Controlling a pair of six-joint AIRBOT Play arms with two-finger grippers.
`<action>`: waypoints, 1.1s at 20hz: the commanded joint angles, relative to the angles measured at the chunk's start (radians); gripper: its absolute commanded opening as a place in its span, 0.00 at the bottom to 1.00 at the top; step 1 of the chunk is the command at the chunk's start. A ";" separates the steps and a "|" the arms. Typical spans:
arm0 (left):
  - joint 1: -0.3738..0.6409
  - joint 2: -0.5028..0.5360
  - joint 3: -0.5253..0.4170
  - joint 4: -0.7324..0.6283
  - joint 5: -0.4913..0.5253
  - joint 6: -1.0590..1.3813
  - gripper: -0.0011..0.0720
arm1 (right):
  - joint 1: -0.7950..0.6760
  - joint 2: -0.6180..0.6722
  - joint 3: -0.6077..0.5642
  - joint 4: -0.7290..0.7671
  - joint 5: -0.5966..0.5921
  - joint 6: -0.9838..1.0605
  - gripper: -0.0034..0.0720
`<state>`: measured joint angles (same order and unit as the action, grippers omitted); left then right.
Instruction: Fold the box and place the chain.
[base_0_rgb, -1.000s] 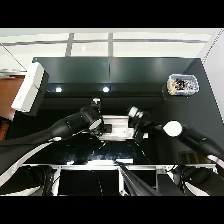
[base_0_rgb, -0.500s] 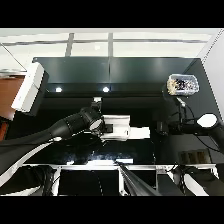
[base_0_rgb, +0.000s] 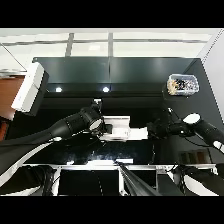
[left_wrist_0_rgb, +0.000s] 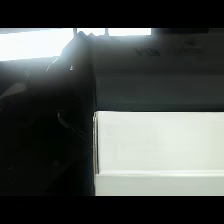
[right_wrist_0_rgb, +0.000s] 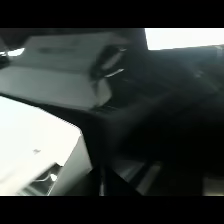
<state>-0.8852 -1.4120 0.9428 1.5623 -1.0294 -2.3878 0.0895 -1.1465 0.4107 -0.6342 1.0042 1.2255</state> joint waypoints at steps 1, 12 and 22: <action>0.000 0.000 0.000 0.000 0.000 0.005 0.05 | 0.053 -0.018 0.019 0.058 -0.003 -0.027 0.55; 0.001 0.000 0.000 0.000 0.000 0.005 0.05 | 0.056 -0.017 0.098 0.058 0.160 -0.097 0.71; 0.000 0.000 0.000 0.000 -0.003 0.005 0.05 | 0.212 -0.017 0.138 0.053 0.071 -0.020 0.73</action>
<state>-0.8852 -1.4120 0.9428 1.5620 -1.0306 -2.3821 0.2409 -1.1633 0.5327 -0.5758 1.1313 1.1576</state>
